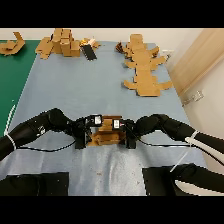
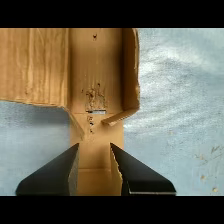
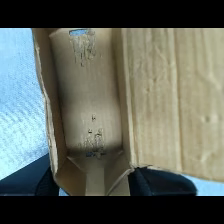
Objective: Fold the box.
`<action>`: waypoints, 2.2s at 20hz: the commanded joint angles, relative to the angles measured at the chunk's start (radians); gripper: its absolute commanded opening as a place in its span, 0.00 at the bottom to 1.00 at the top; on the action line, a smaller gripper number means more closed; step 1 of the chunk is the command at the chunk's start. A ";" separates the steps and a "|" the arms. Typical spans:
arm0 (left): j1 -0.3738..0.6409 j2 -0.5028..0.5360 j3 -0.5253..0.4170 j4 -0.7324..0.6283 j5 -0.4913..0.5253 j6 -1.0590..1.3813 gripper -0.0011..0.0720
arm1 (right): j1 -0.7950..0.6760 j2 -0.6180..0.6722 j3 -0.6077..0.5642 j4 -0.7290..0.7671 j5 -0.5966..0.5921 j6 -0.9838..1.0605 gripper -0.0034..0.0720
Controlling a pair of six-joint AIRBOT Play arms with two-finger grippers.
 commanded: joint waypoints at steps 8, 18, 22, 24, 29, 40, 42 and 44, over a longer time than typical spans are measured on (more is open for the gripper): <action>-0.075 -0.015 0.023 -0.010 0.015 -0.005 0.41 | 0.000 0.000 0.000 0.000 0.000 0.000 0.71; -0.120 -0.015 0.023 -0.013 0.103 -0.003 0.16 | 0.000 0.000 0.000 0.000 0.000 0.000 0.71; -0.124 -0.015 0.023 -0.018 0.110 -0.002 0.16 | 0.000 0.000 0.000 0.000 0.000 0.000 0.71; -0.124 -0.015 0.023 -0.029 0.110 0.000 0.15 | 0.000 0.000 0.000 0.001 0.000 0.000 0.71; -0.125 -0.020 0.023 -0.063 0.120 0.008 0.16 | 0.000 0.000 0.000 0.000 0.000 0.000 0.71; -0.124 -0.031 0.023 -0.089 0.119 0.000 0.46 | 0.000 0.000 0.000 0.001 0.000 0.000 0.71; -0.124 -0.031 0.023 -0.089 0.118 -0.001 0.46 | 0.000 0.000 0.000 0.000 0.000 0.000 0.71; -0.124 -0.031 0.023 -0.089 0.117 -0.002 0.31 | 0.000 0.000 0.000 0.001 0.000 0.000 0.71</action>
